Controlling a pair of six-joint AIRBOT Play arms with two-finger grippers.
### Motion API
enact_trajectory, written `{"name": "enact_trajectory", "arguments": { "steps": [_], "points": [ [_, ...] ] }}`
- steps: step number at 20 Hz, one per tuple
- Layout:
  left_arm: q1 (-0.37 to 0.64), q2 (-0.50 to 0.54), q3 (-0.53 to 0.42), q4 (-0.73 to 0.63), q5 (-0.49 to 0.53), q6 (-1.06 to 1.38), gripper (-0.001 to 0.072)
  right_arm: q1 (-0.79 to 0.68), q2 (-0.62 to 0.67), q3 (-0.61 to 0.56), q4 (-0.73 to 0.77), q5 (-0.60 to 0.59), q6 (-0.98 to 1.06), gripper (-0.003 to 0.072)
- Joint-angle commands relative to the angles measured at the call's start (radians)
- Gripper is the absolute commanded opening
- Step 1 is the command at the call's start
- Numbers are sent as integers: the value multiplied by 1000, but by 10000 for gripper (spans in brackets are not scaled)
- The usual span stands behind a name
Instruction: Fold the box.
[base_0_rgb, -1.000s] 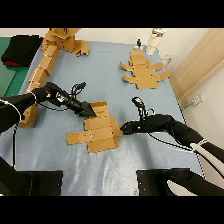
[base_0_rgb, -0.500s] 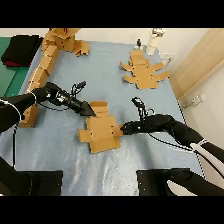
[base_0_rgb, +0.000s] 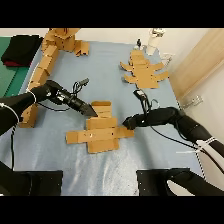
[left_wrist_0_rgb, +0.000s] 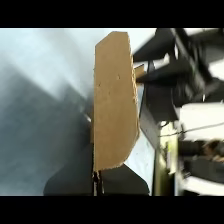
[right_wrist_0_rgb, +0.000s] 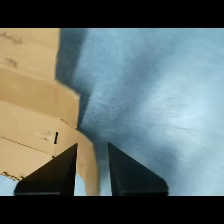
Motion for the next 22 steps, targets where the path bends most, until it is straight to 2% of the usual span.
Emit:
{"name": "enact_trajectory", "arguments": {
  "steps": [1,2,3,6,10,13,17,22],
  "points": [
    [-58,64,-8,21,40,105,10,-29,49,100,-183,-172,228,283],
    [-80,80,-20,19,60,136,10,-27,64,112,-155,-215,235,169],
    [-104,99,-40,20,92,170,10,-20,81,115,-94,-252,234,6],
    [-151,182,-146,-24,235,266,10,8,124,115,57,-338,234,3],
    [-154,349,-350,-212,369,525,10,75,152,111,56,-343,255,3],
    [-172,412,-457,-233,395,617,12,101,151,110,26,-307,301,3],
    [-222,413,-517,-229,469,695,11,131,128,89,-39,-286,374,2],
    [-264,413,-517,-185,493,712,12,152,102,-24,-150,-209,473,2]
  ]
}}
